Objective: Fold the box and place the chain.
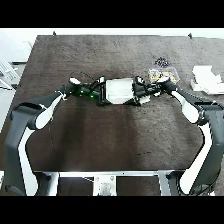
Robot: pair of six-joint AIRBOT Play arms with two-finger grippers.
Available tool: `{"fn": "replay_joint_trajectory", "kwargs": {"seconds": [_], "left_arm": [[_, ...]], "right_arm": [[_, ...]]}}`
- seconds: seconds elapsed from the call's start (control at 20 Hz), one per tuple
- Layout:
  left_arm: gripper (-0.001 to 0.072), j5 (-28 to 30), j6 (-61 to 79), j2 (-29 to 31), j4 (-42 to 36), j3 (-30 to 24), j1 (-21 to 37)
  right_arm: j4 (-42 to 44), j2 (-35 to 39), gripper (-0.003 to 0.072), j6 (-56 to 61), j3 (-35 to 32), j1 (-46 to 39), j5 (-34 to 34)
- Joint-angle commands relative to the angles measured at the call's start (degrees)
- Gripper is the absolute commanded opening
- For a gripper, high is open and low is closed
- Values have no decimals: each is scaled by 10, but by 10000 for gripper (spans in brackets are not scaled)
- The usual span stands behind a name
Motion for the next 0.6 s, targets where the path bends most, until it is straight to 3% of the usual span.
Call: {"fn": "replay_joint_trajectory", "kwargs": {"seconds": [0.0,0.3,0.35,0.4,0.5,0.55], "left_arm": [[707,2,2,0,-3,1,-3],[689,6,0,-1,-2,0,-3],[588,6,-3,-2,-2,0,-3],[565,7,-3,-6,-2,0,-3],[391,7,-5,-9,-1,0,-3],[389,7,-4,-9,-2,0,-3]], "right_arm": [[0,0,626,0,0,0,1],[0,0,625,0,0,0,1],[0,0,626,0,0,0,1],[0,0,625,0,0,0,1],[0,0,626,0,0,0,1],[0,0,625,0,0,0,1]]}}
